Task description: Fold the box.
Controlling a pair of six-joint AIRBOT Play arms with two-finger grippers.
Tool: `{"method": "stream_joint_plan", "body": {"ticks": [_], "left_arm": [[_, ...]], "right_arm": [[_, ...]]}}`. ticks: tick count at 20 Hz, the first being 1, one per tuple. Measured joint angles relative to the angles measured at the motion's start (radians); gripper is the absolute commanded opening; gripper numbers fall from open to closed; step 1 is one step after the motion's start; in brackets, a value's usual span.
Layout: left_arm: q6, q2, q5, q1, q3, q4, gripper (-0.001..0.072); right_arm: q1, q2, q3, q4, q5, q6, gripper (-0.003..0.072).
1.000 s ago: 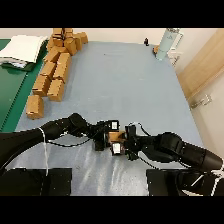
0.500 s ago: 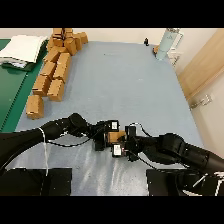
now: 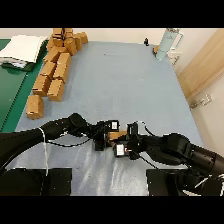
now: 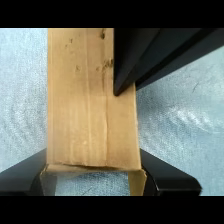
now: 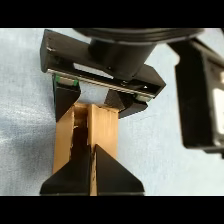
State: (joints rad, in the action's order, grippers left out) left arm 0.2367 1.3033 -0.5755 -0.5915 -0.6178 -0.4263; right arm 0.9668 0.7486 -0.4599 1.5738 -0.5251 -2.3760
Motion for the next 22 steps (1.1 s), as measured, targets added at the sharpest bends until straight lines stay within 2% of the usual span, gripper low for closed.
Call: {"method": "stream_joint_plan", "body": {"ticks": [11, 13, 22], "left_arm": [[0.001, 0.000, -0.003, 0.000, 0.000, 0.000, 0.0465], [-0.001, 0.000, -0.003, -0.002, 0.000, 0.000, 0.0465], [-0.001, 0.000, -0.001, -0.002, 0.000, 0.000, 0.0465]], "right_arm": [[0.000, -0.003, 0.000, 0.036, -0.022, 0.000, 0.0029], [0.000, 0.003, 0.000, 0.054, -0.045, 0.000, 0.0265], [0.001, -0.011, -0.004, 0.094, -0.083, 0.000, 0.0261]]}}
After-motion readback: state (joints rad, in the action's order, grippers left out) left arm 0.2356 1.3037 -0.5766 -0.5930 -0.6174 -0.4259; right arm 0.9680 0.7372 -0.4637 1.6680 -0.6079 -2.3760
